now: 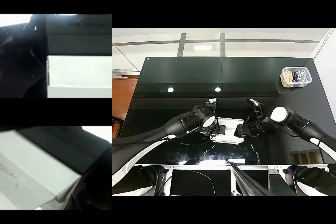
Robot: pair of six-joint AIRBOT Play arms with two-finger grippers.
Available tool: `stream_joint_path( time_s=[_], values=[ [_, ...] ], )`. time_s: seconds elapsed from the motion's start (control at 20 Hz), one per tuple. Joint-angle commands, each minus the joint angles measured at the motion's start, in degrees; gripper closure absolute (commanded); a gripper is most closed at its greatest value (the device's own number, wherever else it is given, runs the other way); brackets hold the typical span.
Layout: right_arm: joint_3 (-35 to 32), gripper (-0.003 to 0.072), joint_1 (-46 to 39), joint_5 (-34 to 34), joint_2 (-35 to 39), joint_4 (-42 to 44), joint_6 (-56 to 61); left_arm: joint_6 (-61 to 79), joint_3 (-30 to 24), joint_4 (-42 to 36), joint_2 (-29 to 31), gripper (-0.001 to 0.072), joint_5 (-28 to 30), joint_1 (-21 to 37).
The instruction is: Fold the box and place the chain.
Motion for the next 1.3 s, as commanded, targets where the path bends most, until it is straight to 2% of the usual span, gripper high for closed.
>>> stream_joint_path(
  time_s=[0.0,0.05,0.2,0.3,0.5,0.55,0.6,1.25],
  values=[
    [3.6,0.0168,4.8,-1.3,0.0,-13.9,15.4,0.1,0.0,0.0,0.0,0.0678,0.0,0.0],
    [4.5,0.0221,6.2,-1.3,0.0,-17.1,18.6,0.1,0.0,0.0,0.0,0.0678,0.0,0.0],
    [7.1,0.0231,10.8,-0.2,-0.1,-30.2,33.1,0.1,0.0,0.0,0.0,0.0678,0.0,0.0],
    [8.6,0.0332,13.6,-0.4,-0.5,-36.7,42.9,0.1,0.0,0.0,0.0,0.0678,0.1,0.0],
    [11.8,0.0334,16.1,3.2,-3.6,-38.2,47.4,0.1,0.0,0.0,0.0,0.0678,0.6,0.0],
    [11.9,0.0353,16.3,3.5,-4.3,-38.1,48.8,0.1,0.0,0.1,0.0,0.0677,0.7,0.0],
    [11.9,0.0433,16.5,3.6,-4.7,-37.5,49.2,0.1,0.0,0.0,0.0,0.0678,0.6,0.0],
    [11.9,0.0433,17.2,4.2,-7.6,-34.8,53.3,0.1,0.0,0.0,0.0,0.0677,0.0,0.0]
  ],
)
